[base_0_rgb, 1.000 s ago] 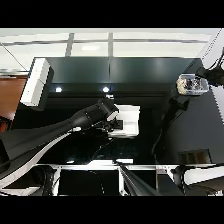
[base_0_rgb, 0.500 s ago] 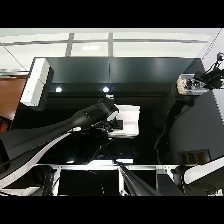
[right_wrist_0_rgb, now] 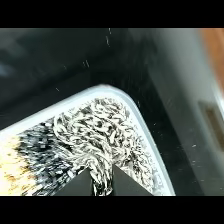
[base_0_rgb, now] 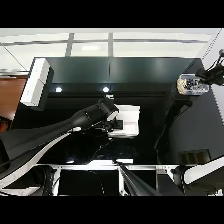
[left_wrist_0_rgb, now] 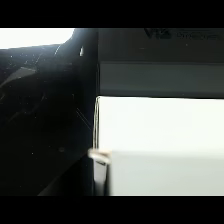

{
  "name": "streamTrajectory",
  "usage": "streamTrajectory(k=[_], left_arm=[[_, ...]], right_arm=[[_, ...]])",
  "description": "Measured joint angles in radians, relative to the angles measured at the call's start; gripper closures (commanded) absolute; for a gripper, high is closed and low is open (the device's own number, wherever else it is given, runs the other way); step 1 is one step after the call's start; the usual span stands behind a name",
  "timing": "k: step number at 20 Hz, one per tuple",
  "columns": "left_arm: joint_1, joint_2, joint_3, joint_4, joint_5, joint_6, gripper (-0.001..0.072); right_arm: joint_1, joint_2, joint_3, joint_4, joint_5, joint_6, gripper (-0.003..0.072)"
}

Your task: Fold the box and place the chain.

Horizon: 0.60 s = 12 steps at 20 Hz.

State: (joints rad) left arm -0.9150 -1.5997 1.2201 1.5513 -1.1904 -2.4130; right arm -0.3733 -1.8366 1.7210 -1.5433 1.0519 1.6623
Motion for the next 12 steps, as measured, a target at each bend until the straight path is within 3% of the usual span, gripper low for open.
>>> streamTrajectory(k=[7,12], left_arm=[[0.0,0.0,0.0,0.0,0.0,0.0,0.068],[0.0,0.0,0.0,0.0,0.0,0.0,0.068]], right_arm=[[0.001,0.25,0.028,0.038,0.047,-0.093,0.067],[0.001,0.474,0.031,0.148,0.004,-0.145,0.0671]])
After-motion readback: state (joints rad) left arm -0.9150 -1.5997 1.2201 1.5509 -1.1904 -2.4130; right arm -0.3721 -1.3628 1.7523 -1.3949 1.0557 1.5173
